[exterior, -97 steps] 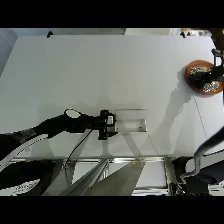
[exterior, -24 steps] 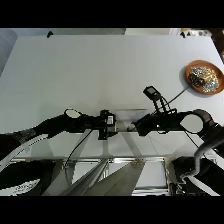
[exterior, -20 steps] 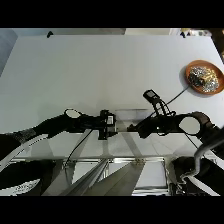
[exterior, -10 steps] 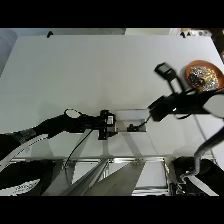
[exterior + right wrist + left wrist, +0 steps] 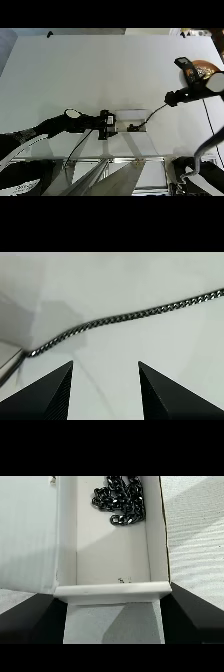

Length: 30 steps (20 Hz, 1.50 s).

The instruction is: Fold the box and place the chain.

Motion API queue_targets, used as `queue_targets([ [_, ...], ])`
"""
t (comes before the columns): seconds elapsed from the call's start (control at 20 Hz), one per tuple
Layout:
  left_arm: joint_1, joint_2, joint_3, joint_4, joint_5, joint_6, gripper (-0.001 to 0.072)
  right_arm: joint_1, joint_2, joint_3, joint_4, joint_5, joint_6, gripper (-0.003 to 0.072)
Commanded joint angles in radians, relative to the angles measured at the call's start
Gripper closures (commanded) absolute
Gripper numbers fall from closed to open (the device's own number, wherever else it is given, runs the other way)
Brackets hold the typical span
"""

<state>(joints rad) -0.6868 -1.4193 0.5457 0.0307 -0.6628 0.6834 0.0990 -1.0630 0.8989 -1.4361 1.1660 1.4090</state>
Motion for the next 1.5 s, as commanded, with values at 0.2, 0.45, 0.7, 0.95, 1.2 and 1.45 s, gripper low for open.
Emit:
queue_targets([
  [0.2,0.001,0.0,0.0,0.0,0.0,0.0,0.0575,-0.021,-0.256,-0.018,-0.009,-0.114,0.12,0.031],
  [0.45,0.001,0.0,0.0,0.0,0.0,0.0,0.0575,-0.021,-0.32,-0.025,-0.009,-0.14,0.163,0.031],
  [0.7,0.001,0.0,0.0,0.0,0.0,0.0,0.0575,-0.021,-0.321,-0.054,-0.016,-0.187,0.167,0.0377],
  [0.95,0.001,0.0,0.0,0.0,0.0,0.0,0.0575,-0.021,-0.321,-0.074,-0.027,-0.222,0.2,0.0377],
  [1.2,0.001,0.0,0.0,0.0,0.0,0.0,0.0575,-0.021,-0.321,-0.074,-0.027,-0.236,0.199,0.0515],
  [1.45,0.001,0.0,0.0,0.0,0.0,0.0,0.0575,-0.021,-0.319,-0.074,-0.026,-0.203,0.199,0.067],
])
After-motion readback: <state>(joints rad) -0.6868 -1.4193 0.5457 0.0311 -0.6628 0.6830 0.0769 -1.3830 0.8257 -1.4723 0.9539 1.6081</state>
